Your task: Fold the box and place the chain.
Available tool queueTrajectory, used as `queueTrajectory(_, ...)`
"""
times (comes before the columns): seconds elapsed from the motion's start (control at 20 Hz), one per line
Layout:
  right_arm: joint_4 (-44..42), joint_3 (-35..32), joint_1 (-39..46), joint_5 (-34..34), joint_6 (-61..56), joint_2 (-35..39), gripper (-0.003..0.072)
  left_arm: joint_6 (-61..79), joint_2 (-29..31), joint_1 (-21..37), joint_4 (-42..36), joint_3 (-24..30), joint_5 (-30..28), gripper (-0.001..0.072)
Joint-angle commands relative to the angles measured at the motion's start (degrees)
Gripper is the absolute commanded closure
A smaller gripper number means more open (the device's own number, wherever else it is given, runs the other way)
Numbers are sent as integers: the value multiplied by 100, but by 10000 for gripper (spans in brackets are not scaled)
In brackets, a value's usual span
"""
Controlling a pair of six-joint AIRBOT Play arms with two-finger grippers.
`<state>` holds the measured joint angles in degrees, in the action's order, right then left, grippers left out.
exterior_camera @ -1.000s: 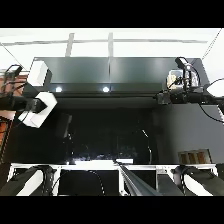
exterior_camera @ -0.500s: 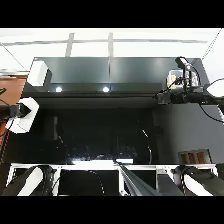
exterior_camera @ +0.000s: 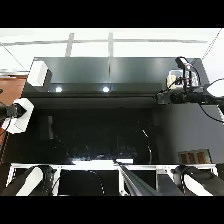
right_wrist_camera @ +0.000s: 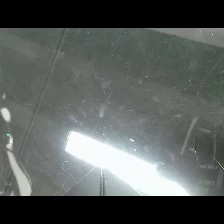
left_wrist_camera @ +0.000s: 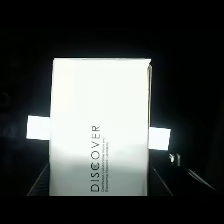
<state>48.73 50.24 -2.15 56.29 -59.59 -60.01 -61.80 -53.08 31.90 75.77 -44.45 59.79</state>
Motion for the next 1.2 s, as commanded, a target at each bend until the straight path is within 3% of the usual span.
queueTrajectory(0.0, -4, 4, 0, 2, -2, 0, 668, 155, -160, 11, 72, -35, -146, 452)
queueTrajectory(0.2, -4, 4, 0, 0, -4, 0, 669, 223, -214, 13, 68, -44, -734, 452)
queueTrajectory(0.45, -24, 4, 0, 0, -7, 0, 669, 229, -654, 11, -2, -44, -953, 452)
queueTrajectory(0.65, -24, 4, 0, -7, -7, 0, 668, 894, -1082, -17, -944, -138, -1349, 452)
queueTrajectory(0.75, -24, 4, 0, -24, -7, 0, 668, 918, -1432, -22, -1263, -385, -1432, 452)
queueTrajectory(1.15, -24, 4, 0, -256, -118, 0, 668, 1019, -2715, -431, -1130, -1499, -1751, 451)
